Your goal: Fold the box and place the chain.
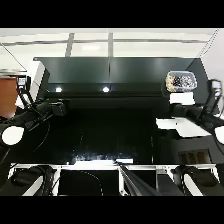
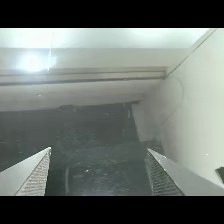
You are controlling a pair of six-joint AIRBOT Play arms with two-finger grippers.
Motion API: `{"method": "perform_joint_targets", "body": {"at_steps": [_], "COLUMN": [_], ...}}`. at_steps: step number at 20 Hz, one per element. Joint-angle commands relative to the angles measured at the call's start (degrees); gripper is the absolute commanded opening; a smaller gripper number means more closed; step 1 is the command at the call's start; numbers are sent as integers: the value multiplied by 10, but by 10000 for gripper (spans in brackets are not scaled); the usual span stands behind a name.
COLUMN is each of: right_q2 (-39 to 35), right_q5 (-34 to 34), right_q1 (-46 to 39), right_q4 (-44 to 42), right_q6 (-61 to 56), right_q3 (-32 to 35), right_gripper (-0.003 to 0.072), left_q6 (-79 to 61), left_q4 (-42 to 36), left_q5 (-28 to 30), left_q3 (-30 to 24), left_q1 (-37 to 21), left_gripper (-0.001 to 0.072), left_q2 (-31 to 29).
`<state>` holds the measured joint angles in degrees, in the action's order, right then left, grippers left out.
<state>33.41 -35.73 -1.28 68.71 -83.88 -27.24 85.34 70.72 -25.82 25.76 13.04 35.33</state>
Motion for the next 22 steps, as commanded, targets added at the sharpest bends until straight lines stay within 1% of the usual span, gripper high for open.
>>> {"method": "perform_joint_targets", "body": {"at_steps": [1,3,5,7,9,12,14,15,17,20,22], "right_q2": [52,118,199,276,341,443,511,542,589,650,687], "right_q5": [12,0,-47,-135,-238,-368,-430,-446,-461,-483,-507], "right_q1": [-90,-181,-275,-366,-444,-540,-575,-586,-593,-589,-587], "right_q4": [48,54,53,55,54,38,7,-20,-58,-74,-113], "right_q6": [-40,-40,-40,-28,41,136,205,226,253,265,269], "right_q3": [-73,-136,-201,-263,-315,-379,-427,-448,-477,-534,-573], "right_gripper": [720,720,720,720,720,720,720,720,720,720,720], "left_q6": [0,0,0,0,0,0,0,0,0,0,0], "left_q4": [-11,-11,-7,-7,-7,-7,-7,-7,-7,-10,-11], "left_q5": [-20,-44,-74,-97,-105,-104,-103,-103,-102,-102,-103], "left_q3": [13,15,15,15,15,15,15,15,15,15,15], "left_q1": [3,2,2,2,2,2,2,2,2,2,2], "left_gripper": [707,707,707,707,707,707,707,707,707,707,706], "left_q2": [7,7,7,7,7,7,7,7,7,7,7]}}
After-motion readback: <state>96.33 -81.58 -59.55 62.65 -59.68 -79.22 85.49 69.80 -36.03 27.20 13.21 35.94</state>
